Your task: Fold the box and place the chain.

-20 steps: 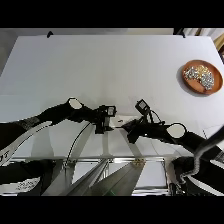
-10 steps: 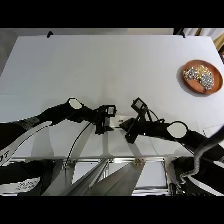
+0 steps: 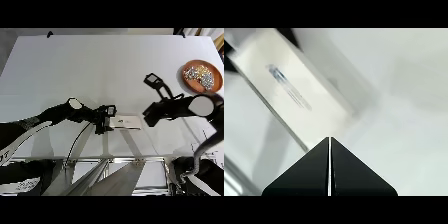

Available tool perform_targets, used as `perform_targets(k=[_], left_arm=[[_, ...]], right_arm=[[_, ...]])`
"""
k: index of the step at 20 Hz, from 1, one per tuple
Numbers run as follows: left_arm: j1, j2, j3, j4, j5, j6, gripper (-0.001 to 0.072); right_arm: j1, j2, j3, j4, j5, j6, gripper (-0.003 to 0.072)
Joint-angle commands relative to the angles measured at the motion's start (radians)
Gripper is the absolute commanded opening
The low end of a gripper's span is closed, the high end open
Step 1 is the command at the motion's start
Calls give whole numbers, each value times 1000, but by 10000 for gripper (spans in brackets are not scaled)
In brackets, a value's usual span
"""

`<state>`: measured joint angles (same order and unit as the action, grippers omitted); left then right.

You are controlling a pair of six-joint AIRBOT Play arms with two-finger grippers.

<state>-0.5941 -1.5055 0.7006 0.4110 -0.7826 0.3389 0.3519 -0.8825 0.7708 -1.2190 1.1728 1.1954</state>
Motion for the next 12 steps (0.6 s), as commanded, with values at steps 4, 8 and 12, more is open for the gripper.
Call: perform_targets(k=[4,8,12], left_arm=[[0,0,0,1,0,1,253],[0,0,0,1,0,1,253],[0,0,0,1,0,1,253]], right_arm=[[-362,-25,34,-253,261,91,6],[-521,-112,-30,-266,260,128,8],[-543,-132,-49,-231,259,162,8]])
